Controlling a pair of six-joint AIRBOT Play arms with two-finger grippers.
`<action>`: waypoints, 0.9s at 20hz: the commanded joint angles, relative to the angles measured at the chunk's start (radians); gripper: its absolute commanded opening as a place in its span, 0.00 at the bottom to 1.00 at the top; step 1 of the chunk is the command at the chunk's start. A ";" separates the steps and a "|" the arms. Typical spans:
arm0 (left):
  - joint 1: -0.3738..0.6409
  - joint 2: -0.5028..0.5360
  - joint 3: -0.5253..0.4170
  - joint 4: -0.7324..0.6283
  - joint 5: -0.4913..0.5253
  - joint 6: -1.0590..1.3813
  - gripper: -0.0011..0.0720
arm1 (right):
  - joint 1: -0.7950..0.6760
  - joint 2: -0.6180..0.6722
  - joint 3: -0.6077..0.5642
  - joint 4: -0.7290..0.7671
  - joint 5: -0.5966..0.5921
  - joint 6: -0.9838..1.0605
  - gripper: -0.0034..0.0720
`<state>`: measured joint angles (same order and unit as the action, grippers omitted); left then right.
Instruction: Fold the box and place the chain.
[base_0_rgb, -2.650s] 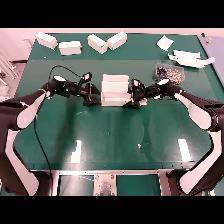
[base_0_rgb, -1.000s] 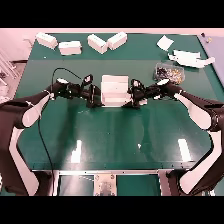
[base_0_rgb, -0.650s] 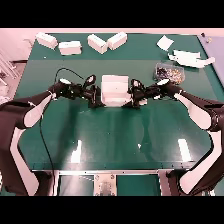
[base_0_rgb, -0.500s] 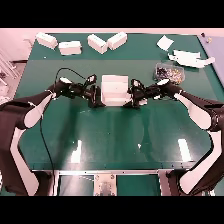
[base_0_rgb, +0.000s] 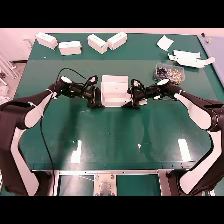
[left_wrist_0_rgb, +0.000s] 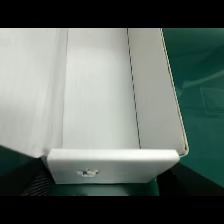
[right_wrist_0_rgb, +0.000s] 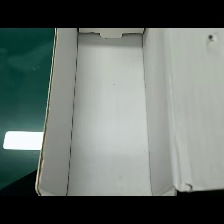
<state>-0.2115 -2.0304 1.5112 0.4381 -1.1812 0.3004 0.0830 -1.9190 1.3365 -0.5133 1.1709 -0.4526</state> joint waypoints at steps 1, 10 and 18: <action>-0.015 -0.001 0.001 -0.016 0.003 0.014 1.00 | 0.000 0.000 0.000 0.000 0.000 0.000 0.79; -0.029 -0.001 0.000 -0.035 0.018 0.021 0.77 | 0.000 0.000 0.000 0.000 0.000 0.000 0.78; -0.029 -0.001 0.000 -0.035 0.014 0.021 0.65 | 0.000 0.000 0.000 0.000 0.000 0.000 0.78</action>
